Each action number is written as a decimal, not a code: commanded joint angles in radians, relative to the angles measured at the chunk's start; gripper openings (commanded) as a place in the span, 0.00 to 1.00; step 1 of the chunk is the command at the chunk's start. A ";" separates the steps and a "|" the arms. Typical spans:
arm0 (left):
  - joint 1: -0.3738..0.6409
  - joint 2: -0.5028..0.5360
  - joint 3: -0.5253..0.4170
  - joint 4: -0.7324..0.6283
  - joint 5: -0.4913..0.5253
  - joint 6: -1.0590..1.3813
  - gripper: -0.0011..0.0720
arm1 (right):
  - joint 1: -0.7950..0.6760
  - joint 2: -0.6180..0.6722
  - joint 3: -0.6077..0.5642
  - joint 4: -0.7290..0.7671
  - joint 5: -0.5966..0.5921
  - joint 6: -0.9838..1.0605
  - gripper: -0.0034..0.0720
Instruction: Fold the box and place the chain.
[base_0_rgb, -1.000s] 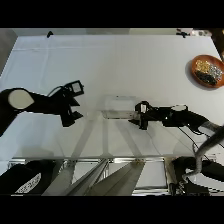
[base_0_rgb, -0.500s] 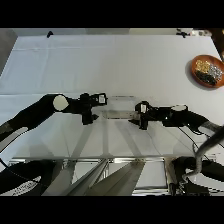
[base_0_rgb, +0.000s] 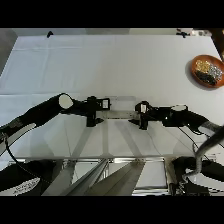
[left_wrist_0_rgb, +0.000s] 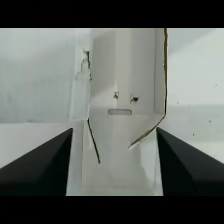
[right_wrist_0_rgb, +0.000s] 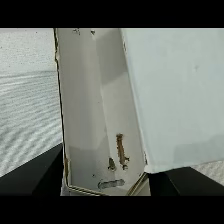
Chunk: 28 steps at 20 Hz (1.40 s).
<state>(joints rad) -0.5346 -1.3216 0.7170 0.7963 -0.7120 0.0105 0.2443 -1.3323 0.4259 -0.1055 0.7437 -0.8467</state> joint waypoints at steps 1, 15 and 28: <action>0.000 -0.005 0.000 -0.060 -0.011 0.042 0.67 | 0.000 0.000 0.000 0.000 0.000 0.000 0.59; 0.075 -0.006 0.000 -0.002 -0.100 -0.034 0.56 | 0.000 0.000 0.000 0.000 0.000 0.000 0.59; 0.072 -0.060 0.000 -0.136 -0.100 -0.024 0.45 | 0.000 0.000 0.000 0.000 0.000 0.000 0.59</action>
<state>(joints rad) -0.4606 -1.3777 0.7170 0.7025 -0.8101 -0.0223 0.2443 -1.3323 0.4259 -0.1051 0.7441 -0.8463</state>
